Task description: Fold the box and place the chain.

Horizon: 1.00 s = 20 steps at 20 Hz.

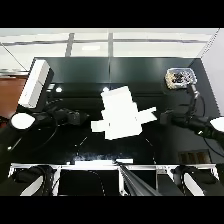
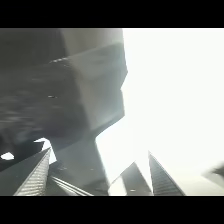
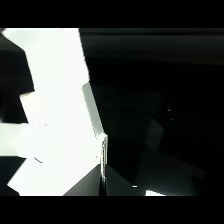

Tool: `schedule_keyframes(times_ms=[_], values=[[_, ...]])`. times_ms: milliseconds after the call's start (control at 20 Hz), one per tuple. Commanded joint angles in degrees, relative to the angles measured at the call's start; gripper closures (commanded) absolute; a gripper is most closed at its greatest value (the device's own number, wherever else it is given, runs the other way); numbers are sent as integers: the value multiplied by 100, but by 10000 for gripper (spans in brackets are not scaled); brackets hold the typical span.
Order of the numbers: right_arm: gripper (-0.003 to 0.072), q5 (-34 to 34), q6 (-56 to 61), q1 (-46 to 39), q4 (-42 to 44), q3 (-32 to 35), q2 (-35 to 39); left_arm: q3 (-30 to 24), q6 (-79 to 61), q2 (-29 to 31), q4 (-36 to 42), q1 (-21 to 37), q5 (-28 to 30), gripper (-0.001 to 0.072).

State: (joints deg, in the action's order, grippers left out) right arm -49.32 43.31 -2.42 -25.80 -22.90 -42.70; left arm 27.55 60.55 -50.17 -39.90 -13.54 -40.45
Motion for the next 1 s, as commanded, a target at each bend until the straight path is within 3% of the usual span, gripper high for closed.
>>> schedule_keyframes(times_ms=[0, 200, 450, 550, 650, 700, 750, 850, 950], values=[[671, 442, -328, 577, 87, 304, 107, 293, -339, -890, 960, -219, -31, 9], [671, 522, -306, 831, 118, 304, 107, 1032, -315, -2031, 977, -197, -437, 8], [671, 505, -271, 837, 188, 304, 107, 2048, -656, -3565, 1064, -201, -2107, 8], [671, 511, -260, 835, 188, 304, 107, 2197, -1152, -3912, 1073, -201, -2828, 8], [671, 542, -262, 837, 188, 304, 107, 2201, -1668, -4127, 1244, -203, -3086, 18], [671, 566, -260, 837, 186, 304, 107, 2201, -1919, -4166, 1340, -199, -3088, 48], [671, 570, -260, 837, 186, 304, 107, 2201, -2199, -4170, 1462, -175, -3069, 136], [671, 566, -260, 837, 186, 304, 107, 2201, -2645, -4170, 1753, -103, -3073, 196], [671, 566, -260, 835, 184, 304, 107, 2201, -2892, -4179, 1788, -55, -3091, 385]])
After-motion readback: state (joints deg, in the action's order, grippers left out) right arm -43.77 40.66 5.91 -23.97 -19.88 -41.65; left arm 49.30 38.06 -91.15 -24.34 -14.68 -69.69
